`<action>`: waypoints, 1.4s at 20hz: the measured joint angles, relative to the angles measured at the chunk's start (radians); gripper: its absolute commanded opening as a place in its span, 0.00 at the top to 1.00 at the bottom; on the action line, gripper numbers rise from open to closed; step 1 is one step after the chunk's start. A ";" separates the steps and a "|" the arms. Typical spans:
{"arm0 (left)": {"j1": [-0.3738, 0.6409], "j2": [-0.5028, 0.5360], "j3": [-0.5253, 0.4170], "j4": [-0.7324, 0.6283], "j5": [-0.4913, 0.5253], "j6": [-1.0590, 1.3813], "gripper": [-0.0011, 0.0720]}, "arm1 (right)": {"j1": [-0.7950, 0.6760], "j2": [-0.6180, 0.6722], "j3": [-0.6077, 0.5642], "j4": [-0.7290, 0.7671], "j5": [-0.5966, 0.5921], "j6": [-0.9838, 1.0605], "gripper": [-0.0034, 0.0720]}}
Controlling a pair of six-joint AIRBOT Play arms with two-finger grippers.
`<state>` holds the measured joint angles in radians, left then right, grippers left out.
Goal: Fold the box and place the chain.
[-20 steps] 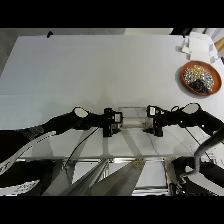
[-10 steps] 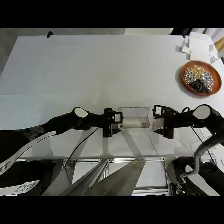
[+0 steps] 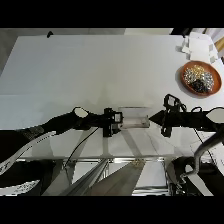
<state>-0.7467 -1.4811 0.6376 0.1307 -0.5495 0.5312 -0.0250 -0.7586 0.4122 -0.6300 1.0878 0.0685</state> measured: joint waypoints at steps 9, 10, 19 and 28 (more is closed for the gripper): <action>0.000 0.000 0.000 0.000 0.000 0.000 0.55 | -0.001 -0.232 0.000 0.206 -0.224 0.041 0.93; 0.000 0.000 0.000 0.000 0.000 0.000 0.55 | -0.001 -0.266 0.000 0.210 -0.241 0.047 0.93; 0.000 0.000 0.000 0.000 0.000 0.000 0.55 | -0.001 -0.364 0.001 0.212 -0.267 0.064 0.93; 0.000 0.000 0.000 0.000 0.000 0.000 0.55 | -0.002 -0.275 0.032 0.185 -0.194 0.073 0.93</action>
<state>-0.7467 -1.4811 0.6376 0.1307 -0.5495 0.5316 -0.0269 -1.0340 0.4438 -0.4446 0.8936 0.1417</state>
